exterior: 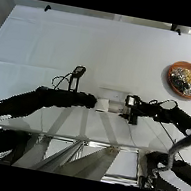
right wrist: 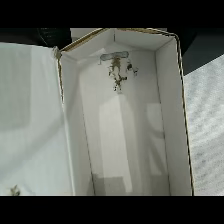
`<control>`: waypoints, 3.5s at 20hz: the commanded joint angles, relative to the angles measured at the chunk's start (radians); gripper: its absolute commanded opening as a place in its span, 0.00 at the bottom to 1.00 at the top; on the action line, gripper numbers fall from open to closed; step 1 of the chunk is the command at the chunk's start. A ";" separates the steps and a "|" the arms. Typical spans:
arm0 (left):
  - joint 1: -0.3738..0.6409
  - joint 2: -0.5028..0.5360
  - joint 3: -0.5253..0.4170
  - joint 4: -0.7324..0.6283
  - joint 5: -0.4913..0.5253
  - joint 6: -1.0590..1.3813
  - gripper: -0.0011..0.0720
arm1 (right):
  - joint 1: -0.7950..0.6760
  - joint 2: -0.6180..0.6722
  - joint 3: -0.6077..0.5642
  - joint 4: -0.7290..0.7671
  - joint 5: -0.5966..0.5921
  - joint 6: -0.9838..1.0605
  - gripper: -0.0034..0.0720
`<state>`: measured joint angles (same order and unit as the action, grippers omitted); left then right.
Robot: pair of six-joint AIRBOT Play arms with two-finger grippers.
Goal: Fold the box and place the chain.
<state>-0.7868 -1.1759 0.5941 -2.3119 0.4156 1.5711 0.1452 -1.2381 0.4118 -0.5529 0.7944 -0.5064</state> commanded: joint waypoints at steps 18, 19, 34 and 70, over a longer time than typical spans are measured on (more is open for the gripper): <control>-0.009 -0.034 0.058 0.002 0.129 0.030 0.42 | 0.000 0.001 0.001 0.000 0.000 0.000 0.59; -0.003 -0.029 0.058 0.001 0.140 0.029 0.42 | 0.000 0.001 0.001 0.000 0.000 0.000 0.59; 0.006 -0.122 0.155 0.005 0.185 -0.037 0.77 | 0.000 0.001 0.001 0.000 0.002 0.000 0.59; -0.159 -0.429 0.549 0.599 0.607 -0.839 0.26 | 0.000 0.001 0.001 0.000 0.002 0.000 0.59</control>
<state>-0.9287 -1.6028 1.1431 -1.7721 1.0027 0.7563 0.1452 -1.2381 0.4118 -0.5529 0.7963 -0.5064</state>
